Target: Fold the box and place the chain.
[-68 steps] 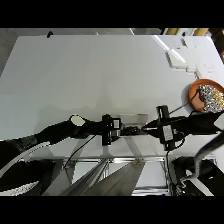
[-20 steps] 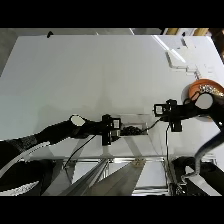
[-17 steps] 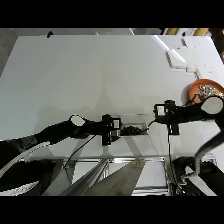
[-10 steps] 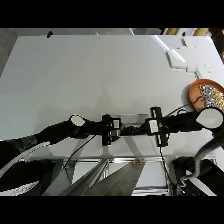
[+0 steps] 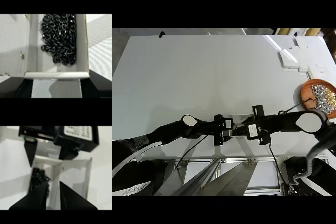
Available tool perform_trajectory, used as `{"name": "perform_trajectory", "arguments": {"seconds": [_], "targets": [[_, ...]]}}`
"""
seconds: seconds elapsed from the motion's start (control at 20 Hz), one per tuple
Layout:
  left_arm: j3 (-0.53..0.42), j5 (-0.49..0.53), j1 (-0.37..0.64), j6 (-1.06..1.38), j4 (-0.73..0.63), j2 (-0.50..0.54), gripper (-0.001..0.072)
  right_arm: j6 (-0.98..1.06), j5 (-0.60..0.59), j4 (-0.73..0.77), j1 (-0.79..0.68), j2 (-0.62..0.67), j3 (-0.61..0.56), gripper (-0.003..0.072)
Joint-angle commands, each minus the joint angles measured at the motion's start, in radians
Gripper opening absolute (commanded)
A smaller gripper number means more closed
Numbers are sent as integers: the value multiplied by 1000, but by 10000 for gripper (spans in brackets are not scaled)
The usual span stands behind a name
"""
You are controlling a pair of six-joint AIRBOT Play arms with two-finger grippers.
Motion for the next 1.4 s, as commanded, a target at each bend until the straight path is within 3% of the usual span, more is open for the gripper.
{"name": "perform_trajectory", "arguments": {"seconds": [0.0,0.15,0.3,0.7,1.1,1.35], "targets": [[0,0,0,0,0,0,273,-3,150,-130,-157,-5,65,181],[0,0,0,0,0,0,273,-39,217,-268,-373,-6,76,179],[0,0,0,0,0,0,273,-34,200,-363,-492,-51,75,177],[0,0,0,0,0,0,273,-105,156,-429,-502,-354,75,177],[0,0,0,0,0,0,273,-166,97,-413,-502,-480,75,176],[0,0,0,0,0,0,273,-166,146,-402,-502,-480,75,19]]}}
